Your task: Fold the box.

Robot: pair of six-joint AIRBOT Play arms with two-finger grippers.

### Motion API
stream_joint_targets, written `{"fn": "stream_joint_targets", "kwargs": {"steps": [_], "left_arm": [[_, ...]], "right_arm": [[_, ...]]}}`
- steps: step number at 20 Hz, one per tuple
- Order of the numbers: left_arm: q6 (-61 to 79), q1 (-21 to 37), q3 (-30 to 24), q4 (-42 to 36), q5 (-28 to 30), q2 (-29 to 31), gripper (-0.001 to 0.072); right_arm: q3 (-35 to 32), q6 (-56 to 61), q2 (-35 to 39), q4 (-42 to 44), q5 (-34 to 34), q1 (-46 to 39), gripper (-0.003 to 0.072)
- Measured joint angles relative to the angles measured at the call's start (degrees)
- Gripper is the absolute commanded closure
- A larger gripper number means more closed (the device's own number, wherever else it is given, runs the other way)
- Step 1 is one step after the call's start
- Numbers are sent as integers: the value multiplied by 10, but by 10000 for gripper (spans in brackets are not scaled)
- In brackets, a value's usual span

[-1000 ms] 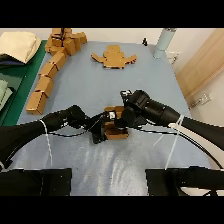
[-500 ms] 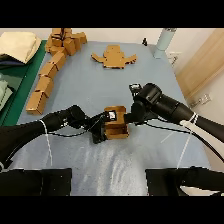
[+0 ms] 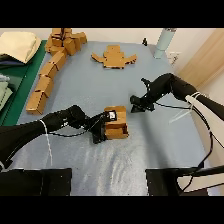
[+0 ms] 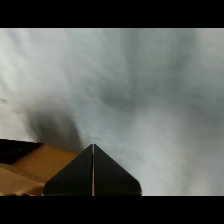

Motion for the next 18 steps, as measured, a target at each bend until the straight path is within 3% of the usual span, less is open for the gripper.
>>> {"fn": "stream_joint_targets", "kwargs": {"steps": [4, 8, 12, 18], "left_arm": [[0, 0, 0, 0, 0, 0, 189], [0, 0, 0, 0, 0, 0, 190], [0, 0, 0, 0, 0, 0, 190], [0, 0, 0, 0, 0, 0, 190]], "right_arm": [[29, -111, -58, 121, -21, -10, 683], [35, -222, -73, 167, -88, 23, 684], [11, -297, -47, 176, -119, 57, 684], [-50, -360, 33, 144, -111, 96, 684]]}}
